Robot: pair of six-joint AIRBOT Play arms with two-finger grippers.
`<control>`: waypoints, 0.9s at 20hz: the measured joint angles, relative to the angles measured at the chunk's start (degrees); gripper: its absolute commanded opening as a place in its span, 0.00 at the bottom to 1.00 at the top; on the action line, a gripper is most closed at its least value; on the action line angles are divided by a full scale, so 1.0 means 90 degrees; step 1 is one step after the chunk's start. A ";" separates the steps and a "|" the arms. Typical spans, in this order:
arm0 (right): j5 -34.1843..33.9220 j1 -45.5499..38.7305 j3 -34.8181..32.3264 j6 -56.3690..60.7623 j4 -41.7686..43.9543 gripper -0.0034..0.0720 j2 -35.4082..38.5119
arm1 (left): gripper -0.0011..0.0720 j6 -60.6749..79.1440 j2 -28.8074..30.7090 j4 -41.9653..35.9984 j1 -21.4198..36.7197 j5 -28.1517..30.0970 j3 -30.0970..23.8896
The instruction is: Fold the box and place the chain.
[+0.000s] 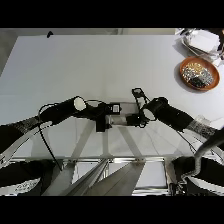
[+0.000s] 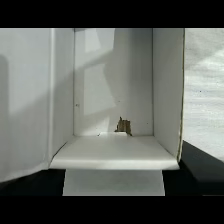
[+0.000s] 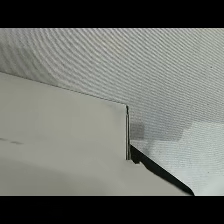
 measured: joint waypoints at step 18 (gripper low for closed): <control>0.0573 -0.0389 0.0119 -0.1163 -0.0143 0.67 0.1365 | 0.30 -0.0007 0.0000 -0.0005 -0.0002 0.0012 0.0000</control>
